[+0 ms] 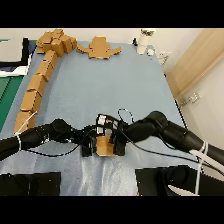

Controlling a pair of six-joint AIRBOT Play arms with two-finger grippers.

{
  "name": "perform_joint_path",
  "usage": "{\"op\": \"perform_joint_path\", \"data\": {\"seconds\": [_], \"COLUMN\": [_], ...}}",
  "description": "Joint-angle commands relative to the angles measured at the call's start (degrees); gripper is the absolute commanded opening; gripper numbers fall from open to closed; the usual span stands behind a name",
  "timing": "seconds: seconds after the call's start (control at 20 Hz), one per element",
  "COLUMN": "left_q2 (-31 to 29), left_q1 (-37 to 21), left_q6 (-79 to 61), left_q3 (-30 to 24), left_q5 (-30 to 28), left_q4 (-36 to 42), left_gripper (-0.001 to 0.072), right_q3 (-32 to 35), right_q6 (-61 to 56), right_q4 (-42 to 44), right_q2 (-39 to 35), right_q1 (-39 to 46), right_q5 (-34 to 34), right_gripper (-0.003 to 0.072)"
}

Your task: Fold the box.

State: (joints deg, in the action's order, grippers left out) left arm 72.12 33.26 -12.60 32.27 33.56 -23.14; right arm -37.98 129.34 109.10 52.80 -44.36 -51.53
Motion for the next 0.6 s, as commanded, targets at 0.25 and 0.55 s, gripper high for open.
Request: {"op": "perform_joint_path", "data": {"seconds": [0.25, 0.55], "left_q2": [0.0, 0.0], "left_q1": [0.0, 0.0], "left_q6": [0.0, 0.0], "left_q3": [0.0, 0.0], "left_q5": [0.0, 0.0], "left_q4": [0.0, 0.0], "left_gripper": [0.0495, 0.0495], "right_q3": [14.2, 15.0], "right_q6": [-4.2, -15.2], "right_q4": [-17.9, -31.8], "right_q2": [-10.6, -13.0], "right_q1": [-14.0, -20.5], "right_q5": [19.7, 18.1], "right_gripper": [0.0004, 0.0014]}}
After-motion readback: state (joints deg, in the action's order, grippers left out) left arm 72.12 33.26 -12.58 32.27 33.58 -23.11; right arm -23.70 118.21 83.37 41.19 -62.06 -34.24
